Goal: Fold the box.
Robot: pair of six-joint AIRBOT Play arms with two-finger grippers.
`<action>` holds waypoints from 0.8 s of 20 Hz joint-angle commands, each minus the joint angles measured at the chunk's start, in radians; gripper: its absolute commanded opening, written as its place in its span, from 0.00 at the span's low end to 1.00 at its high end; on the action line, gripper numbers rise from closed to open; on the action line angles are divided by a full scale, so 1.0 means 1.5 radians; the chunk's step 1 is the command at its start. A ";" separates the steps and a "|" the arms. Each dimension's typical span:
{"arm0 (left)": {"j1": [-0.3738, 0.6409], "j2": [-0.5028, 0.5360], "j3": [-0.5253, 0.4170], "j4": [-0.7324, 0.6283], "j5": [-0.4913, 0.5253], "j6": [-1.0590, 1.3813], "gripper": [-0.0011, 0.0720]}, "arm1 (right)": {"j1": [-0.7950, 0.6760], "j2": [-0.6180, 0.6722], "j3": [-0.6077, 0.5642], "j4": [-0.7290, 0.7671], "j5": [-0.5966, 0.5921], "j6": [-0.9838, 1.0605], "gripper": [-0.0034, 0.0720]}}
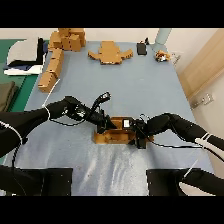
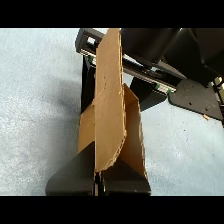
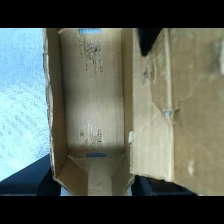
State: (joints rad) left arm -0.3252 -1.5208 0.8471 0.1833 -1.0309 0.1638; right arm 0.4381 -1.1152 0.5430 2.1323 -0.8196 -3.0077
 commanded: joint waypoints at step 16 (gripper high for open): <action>-0.004 0.000 0.000 -0.028 0.018 0.002 0.03 | 0.000 0.001 0.000 0.002 -0.001 0.000 0.62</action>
State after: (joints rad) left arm -0.3302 -1.5208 0.8467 0.1455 -0.9897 0.1677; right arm 0.4377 -1.1152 0.5426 2.1353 -0.8211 -3.0074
